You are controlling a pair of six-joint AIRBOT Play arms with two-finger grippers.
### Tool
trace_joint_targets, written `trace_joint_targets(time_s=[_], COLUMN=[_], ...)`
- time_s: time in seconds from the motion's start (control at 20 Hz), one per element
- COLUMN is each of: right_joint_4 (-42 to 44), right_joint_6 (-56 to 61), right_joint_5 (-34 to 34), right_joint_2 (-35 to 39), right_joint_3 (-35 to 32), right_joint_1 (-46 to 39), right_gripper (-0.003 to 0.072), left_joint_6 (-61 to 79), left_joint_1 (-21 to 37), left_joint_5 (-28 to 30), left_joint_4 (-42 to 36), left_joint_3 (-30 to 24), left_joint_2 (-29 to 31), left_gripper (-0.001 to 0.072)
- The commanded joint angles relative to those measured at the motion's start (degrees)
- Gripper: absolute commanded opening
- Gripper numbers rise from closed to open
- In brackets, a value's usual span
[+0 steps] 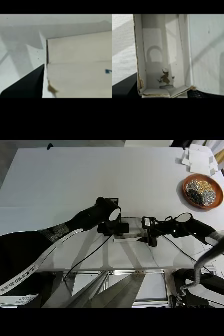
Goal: Fold the box and place the chain.
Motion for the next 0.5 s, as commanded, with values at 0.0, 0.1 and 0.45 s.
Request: trace_joint_targets(time_s=[0.0,0.1,0.45], right_joint_4=[0.0,0.0,0.0], right_joint_6=[0.0,0.0,0.0], right_joint_5=[0.0,0.0,0.0], right_joint_2=[0.0,0.0,0.0], right_joint_3=[0.0,0.0,0.0], right_joint_1=[0.0,0.0,0.0], right_gripper=[0.0297,0.0297,0.0297], left_joint_6=[-4.0,-4.0,-4.0], left_joint_1=[-0.4,-0.8,-1.1], left_joint_5=[-0.1,-0.1,-0.4], left_joint_4=[1.4,1.6,1.5], left_joint_3=[0.1,0.1,0.1], left_joint_2=[-1.0,-1.4,-1.5], left_gripper=[0.0326,0.0326,0.0121])
